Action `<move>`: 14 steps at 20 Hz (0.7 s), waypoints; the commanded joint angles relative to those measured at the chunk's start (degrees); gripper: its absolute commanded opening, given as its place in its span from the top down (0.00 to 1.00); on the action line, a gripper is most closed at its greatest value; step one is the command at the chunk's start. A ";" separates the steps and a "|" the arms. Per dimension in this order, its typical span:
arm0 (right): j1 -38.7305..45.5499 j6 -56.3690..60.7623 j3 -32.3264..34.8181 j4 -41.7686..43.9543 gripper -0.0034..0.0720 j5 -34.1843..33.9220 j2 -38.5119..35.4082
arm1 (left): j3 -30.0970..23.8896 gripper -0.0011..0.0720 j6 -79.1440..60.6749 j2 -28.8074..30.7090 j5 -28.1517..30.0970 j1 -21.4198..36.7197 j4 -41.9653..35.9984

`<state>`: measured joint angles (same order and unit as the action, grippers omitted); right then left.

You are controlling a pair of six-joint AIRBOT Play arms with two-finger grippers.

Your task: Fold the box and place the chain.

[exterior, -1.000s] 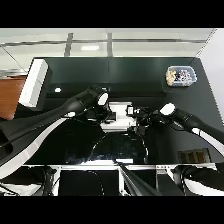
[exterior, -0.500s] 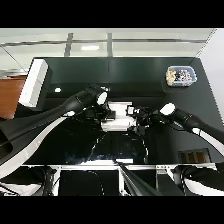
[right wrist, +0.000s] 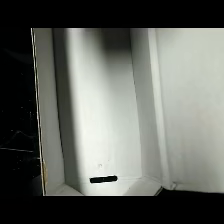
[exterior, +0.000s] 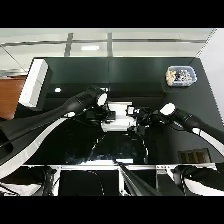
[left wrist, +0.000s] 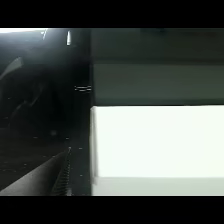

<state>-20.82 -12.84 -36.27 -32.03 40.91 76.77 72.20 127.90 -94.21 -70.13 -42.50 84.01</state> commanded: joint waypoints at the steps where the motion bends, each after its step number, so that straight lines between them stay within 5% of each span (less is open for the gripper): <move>1: 0.00 0.00 -0.02 0.02 0.82 0.00 -0.02 | -1.05 0.44 0.07 0.02 0.63 -0.11 0.31; 4: 0.00 0.00 0.00 0.02 0.82 0.00 -0.02 | -1.01 0.46 0.07 0.04 2.25 0.02 -0.70; 7: 0.00 0.00 -0.02 0.02 0.82 0.00 -0.02 | -0.98 0.69 0.00 0.04 2.21 0.02 -0.70; 14: 0.00 0.00 0.00 0.02 0.82 0.00 -0.02 | -0.83 0.69 0.00 0.07 1.92 0.02 -0.70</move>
<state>-20.82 -12.86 -36.27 -32.03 40.88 76.77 71.24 127.92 -94.17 -68.12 -42.50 83.26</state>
